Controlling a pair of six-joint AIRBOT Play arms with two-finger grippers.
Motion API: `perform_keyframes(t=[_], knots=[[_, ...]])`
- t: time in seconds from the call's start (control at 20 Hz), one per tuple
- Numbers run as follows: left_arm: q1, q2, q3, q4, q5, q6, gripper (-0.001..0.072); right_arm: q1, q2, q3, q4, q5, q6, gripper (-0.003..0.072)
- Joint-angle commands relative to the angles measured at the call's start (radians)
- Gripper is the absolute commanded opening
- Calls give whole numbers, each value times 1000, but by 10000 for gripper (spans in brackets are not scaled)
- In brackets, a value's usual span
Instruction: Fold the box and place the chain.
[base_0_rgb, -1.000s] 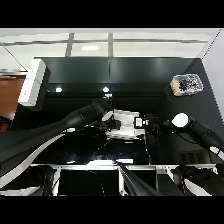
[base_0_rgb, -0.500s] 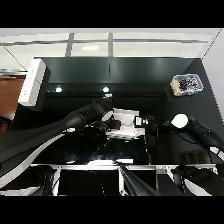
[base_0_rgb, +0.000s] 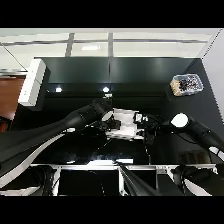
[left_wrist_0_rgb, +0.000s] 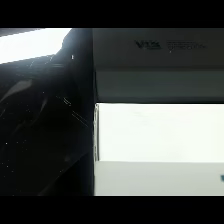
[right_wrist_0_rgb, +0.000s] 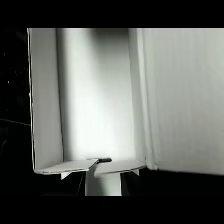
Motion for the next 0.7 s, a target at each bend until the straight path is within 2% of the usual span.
perform_keyframes(t=[0.0,0.15,0.4,0.45,0.5,0.55,0.6,0.65], knots=[[0,0,0,0,2,-1,25,45,-15,0,73,-15,4,241],[0,0,0,0,2,-1,25,79,-39,0,183,-97,14,241],[0,0,0,0,1,-1,25,79,-40,0,134,-94,59,239],[0,0,0,0,1,-1,25,79,-40,0,117,-89,73,147],[0,0,0,0,1,-1,25,79,-40,0,103,-83,85,85],[0,0,0,0,1,-1,25,78,-40,0,98,-84,94,103],[0,0,0,0,1,-1,25,78,-40,0,99,-92,117,355],[0,0,0,0,1,-1,25,78,-40,0,98,-100,123,385]])
